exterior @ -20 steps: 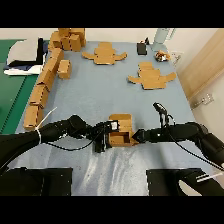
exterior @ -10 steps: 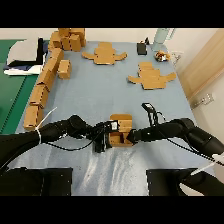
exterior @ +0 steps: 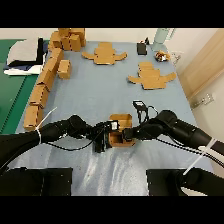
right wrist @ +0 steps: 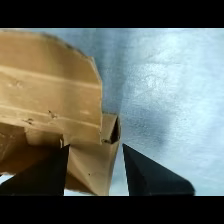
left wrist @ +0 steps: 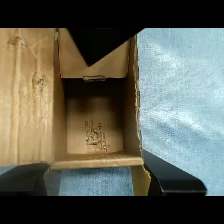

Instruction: Fold the box.

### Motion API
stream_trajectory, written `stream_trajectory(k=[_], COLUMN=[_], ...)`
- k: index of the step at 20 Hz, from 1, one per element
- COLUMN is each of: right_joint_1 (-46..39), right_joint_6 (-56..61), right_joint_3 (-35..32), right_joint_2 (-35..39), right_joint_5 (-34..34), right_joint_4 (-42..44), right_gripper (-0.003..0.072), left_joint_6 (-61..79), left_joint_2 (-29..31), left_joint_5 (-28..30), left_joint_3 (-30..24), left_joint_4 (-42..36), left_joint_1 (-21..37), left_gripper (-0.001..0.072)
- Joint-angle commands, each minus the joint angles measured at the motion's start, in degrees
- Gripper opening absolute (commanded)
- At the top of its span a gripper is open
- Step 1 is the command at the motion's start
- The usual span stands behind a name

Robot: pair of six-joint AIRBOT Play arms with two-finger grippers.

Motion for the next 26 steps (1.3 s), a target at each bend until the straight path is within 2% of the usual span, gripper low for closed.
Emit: stream_trajectory(k=[1, 5, 7, 8, 9, 10, 18, 19, 21, 26], right_joint_1=[4.70, 6.23, 6.23, 6.23, 6.23, 6.23, 6.27, 6.25, 6.27, 6.27], right_joint_6=[9.51, 16.02, 18.51, 20.00, 21.05, 21.53, 22.38, 22.40, 22.93, 22.75], right_joint_3=[4.28, 8.35, 8.90, 8.90, 8.90, 8.90, 8.92, 8.92, 8.92, 8.92], right_joint_2=[-4.48, -10.38, -11.63, -11.69, -11.69, -11.72, -13.84, -13.92, -13.97, -13.97], right_joint_5=[-2.67, -12.55, -14.03, -14.53, -15.39, -16.15, -12.74, -12.79, -12.94, -12.94], right_joint_4=[-4.02, -7.80, -9.62, -10.86, -11.85, -12.41, -9.35, -9.38, -9.35, -9.38], right_gripper=[0.0488, 0.0489, 0.0489, 0.0477, 0.0432, 0.0431, 0.0429, 0.0363, 0.0341, 0.0005], left_joint_6=[0.00, 0.00, 0.00, 0.00, 0.00, 0.00, 0.00, 0.00, 0.00, 0.00], left_joint_2=[-0.02, -0.02, -0.02, -0.02, -0.02, -0.02, -0.02, -0.02, -0.02, -0.02], left_joint_5=[0.02, 0.02, 0.02, 0.02, 0.04, 0.02, 0.04, 0.02, 0.04, 0.02], left_joint_3=[0.04, 0.07, 0.07, 0.07, 0.04, 0.07, 0.07, 0.07, 0.07, 0.07], left_joint_4=[0.00, 0.00, 0.00, 0.00, 0.00, 0.00, 0.00, 0.00, 0.00, 0.00], left_joint_1=[0.02, 0.02, 0.02, 0.02, 0.02, 0.02, 0.02, 0.02, 0.02, 0.02], left_gripper=[0.0429, 0.0429, 0.0428, 0.0429, 0.0429, 0.0429, 0.0429, 0.0429, 0.0429, 0.0428])
